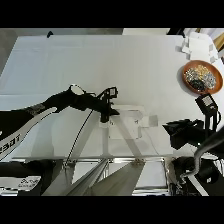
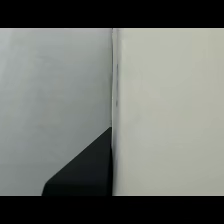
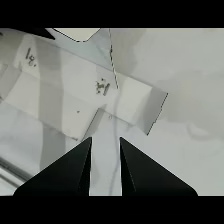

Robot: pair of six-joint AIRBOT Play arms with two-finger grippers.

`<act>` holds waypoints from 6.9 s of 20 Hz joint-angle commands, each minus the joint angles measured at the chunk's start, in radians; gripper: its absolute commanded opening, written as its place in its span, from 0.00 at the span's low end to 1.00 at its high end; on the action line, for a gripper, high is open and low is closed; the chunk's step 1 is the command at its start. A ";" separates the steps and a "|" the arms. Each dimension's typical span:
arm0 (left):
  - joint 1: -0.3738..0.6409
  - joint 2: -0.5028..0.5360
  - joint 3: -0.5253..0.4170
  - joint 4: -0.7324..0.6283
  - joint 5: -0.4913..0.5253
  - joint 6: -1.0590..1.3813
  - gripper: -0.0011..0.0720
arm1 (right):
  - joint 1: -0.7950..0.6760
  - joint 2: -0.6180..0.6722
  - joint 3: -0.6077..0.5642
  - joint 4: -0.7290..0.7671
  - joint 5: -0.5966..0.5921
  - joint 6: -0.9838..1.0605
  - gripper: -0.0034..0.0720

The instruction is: Fold the box and place the chain.

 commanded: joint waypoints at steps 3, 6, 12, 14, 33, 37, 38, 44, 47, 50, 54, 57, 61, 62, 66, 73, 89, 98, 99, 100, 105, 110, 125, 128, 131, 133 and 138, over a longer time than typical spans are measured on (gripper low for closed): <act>0.000 -0.002 0.000 -0.040 0.036 0.040 0.02 | 0.000 0.001 0.000 0.000 0.000 0.000 0.30; 0.000 -0.002 0.000 -0.041 0.039 0.058 0.02 | 0.000 0.001 0.000 0.000 0.000 0.000 0.30; 0.000 -0.034 0.000 -0.039 0.032 0.058 0.02 | 0.000 0.001 0.000 -0.001 -0.001 0.000 0.30; 0.000 -0.035 0.000 -0.039 0.033 0.058 0.02 | 0.000 0.001 0.000 -0.005 -0.001 0.000 0.30; 0.000 -0.050 0.037 0.166 -0.043 0.046 0.02 | 0.000 0.001 0.000 -0.005 -0.031 0.000 0.30; 0.000 -0.050 0.097 0.203 -0.047 0.010 0.02 | 0.000 0.001 0.000 -0.005 -0.031 0.000 0.30; -0.001 -0.050 0.097 0.200 -0.038 0.013 0.02 | 0.000 0.001 0.000 -0.005 -0.031 0.000 0.30; 0.000 -0.076 0.097 0.200 -0.038 0.000 0.02 | 0.000 0.001 0.000 -0.005 -0.030 0.000 0.30; 0.000 -0.076 0.097 0.195 -0.025 0.000 0.02 | 0.000 0.001 0.000 -0.005 -0.030 0.000 0.30; 0.000 -0.076 0.097 0.178 -0.013 0.000 0.02 | 0.000 0.001 0.000 -0.005 -0.030 0.000 0.30; 0.000 -0.076 0.097 0.178 -0.013 0.000 0.02 | 0.000 0.001 0.000 -0.005 -0.030 0.000 0.30; 0.000 -0.076 0.097 0.177 0.007 -0.026 0.02 | 0.000 0.001 -0.001 -0.005 -0.030 0.000 0.30; 0.000 -0.076 0.097 0.170 0.013 -0.026 0.02 | 0.000 0.001 -0.001 -0.005 -0.030 0.000 0.30; 0.000 -0.076 0.097 0.156 0.015 -0.026 0.02 | 0.000 0.001 -0.001 -0.005 -0.030 0.000 0.30; 0.000 -0.076 0.097 0.129 0.024 -0.026 0.02 | 0.000 0.001 -0.001 -0.024 -0.030 0.000 0.30; 0.000 -0.076 0.097 0.134 0.022 -0.026 0.03 | 0.000 0.001 -0.001 -0.031 -0.030 0.000 0.30; 0.000 -0.076 0.097 0.133 0.019 -0.026 0.03 | 0.000 -0.033 -0.002 0.176 -0.043 -0.339 0.06; 0.000 -0.076 0.097 0.133 0.019 -0.026 0.03 | 0.037 -0.306 -0.002 0.192 -0.037 -0.611 0.06; 0.000 -0.076 0.097 0.133 0.019 -0.026 0.03 | 0.056 -0.340 -0.002 0.192 -0.037 -0.637 0.06; 0.000 -0.076 0.097 0.133 0.019 -0.026 0.03 | 0.076 -0.367 -0.002 0.191 -0.037 -0.661 0.06; 0.000 -0.076 0.097 0.133 0.019 -0.026 0.03 | 0.136 -0.429 -0.002 0.171 -0.067 -0.776 0.12; 0.000 -0.076 0.097 0.133 0.019 -0.026 0.03 | 0.151 -0.429 -0.032 0.044 -0.278 -0.778 0.82; 0.000 -0.076 0.097 0.133 0.016 -0.026 0.03 | 0.414 -0.435 -0.232 -0.055 -0.622 -0.863 0.82; 0.000 -0.076 0.097 0.133 0.016 -0.026 0.03 | 0.420 -0.435 -0.234 -0.073 -0.621 -0.863 0.82; 0.000 -0.076 0.097 0.133 0.016 -0.026 0.03 | 0.470 -0.435 -0.235 -0.080 -0.621 -0.864 0.82; 0.000 -0.076 0.097 0.133 0.016 -0.026 0.03 | 0.476 -0.435 -0.237 -0.083 -0.622 -0.864 0.82; 0.000 -0.076 0.097 0.133 0.016 -0.026 0.03 | 0.476 -0.435 -0.285 -0.082 -0.631 -0.901 0.82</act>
